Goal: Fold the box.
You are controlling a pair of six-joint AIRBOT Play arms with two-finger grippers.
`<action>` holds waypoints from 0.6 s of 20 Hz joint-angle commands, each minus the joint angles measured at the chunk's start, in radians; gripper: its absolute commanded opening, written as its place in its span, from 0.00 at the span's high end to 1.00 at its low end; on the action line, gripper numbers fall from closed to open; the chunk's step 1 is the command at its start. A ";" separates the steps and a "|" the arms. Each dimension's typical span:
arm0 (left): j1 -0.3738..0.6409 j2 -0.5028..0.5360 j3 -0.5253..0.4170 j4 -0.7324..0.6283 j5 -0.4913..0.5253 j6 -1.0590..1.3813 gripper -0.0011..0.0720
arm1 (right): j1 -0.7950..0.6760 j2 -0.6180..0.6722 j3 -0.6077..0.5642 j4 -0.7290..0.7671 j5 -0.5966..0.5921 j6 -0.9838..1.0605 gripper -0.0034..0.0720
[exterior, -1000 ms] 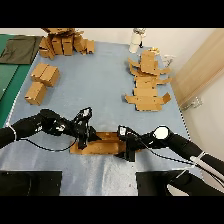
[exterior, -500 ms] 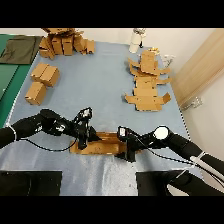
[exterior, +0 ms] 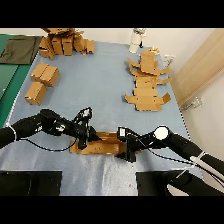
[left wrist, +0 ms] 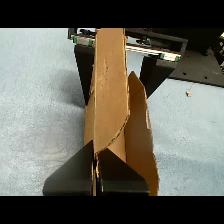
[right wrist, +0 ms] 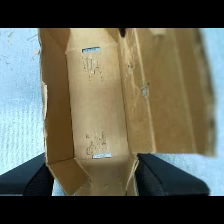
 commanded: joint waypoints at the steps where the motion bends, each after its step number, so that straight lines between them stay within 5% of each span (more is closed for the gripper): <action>1: 0.000 0.000 0.000 0.000 0.000 0.000 0.97 | 0.001 0.000 0.000 0.010 -0.005 -0.010 0.00; 12: 0.000 0.000 0.001 0.000 0.000 0.000 0.97 | 0.001 0.000 0.001 0.010 -0.024 -0.024 0.00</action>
